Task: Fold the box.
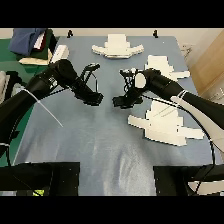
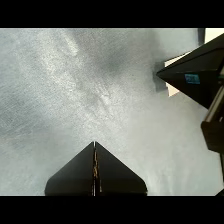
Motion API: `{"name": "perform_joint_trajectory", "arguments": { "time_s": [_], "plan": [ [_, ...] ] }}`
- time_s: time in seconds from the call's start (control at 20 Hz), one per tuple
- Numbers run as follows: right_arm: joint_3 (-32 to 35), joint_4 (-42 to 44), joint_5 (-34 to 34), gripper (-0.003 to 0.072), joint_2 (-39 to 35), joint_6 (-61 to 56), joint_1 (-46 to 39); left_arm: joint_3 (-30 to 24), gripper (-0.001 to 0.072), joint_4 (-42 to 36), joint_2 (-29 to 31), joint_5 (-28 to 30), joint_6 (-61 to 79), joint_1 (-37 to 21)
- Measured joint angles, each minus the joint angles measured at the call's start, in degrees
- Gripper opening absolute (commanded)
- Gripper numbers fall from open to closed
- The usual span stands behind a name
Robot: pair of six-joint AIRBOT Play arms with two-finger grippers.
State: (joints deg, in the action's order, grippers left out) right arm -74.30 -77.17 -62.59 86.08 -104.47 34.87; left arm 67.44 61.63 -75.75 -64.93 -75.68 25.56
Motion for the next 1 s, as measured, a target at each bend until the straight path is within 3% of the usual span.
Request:
{"name": "perform_joint_trajectory", "arguments": {
  "time_s": [1.0],
  "plan": [
    [-0.04,0.57,2.47,0.0004,0.07,-0.02,-0.02,0.0,0.0015,0.0,0.0,0.57,0.0,0.17]
  ]
}}
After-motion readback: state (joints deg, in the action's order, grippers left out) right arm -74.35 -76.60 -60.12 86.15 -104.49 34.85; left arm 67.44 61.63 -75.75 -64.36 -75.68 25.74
